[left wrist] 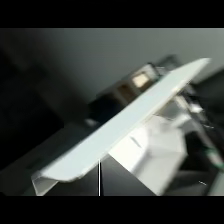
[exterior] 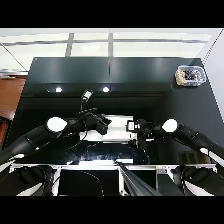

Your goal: Fold the box and place the chain.

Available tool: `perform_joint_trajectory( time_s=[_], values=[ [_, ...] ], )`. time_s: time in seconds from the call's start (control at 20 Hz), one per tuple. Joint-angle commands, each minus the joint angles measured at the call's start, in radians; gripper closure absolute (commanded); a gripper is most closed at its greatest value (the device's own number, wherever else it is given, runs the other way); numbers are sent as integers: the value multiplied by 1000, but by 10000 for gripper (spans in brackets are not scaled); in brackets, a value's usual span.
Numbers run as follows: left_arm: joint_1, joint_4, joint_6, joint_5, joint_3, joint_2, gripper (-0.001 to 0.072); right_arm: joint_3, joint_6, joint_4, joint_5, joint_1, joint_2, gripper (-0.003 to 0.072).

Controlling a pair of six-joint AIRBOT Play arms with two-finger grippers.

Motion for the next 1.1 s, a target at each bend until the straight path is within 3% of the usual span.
perform_joint_trajectory(
  time_s=[0.0,0.3,0.45,0.6,0.75,1.0,1.05],
  values=[
    [-41,0,17,85,0,-91,684,0,7,0,0,0,0,280],
    [-74,29,19,77,0,-134,684,0,8,0,0,0,0,280],
    [-67,248,30,73,34,-103,684,0,26,0,1,0,0,280],
    [-17,401,29,50,63,-3,683,0,26,0,1,0,0,280],
    [84,512,29,-114,63,105,683,0,26,0,1,0,0,280],
    [247,582,31,-555,60,171,682,0,26,0,1,0,0,280],
    [249,626,34,-585,58,162,604,0,26,0,0,0,0,280]
  ],
)
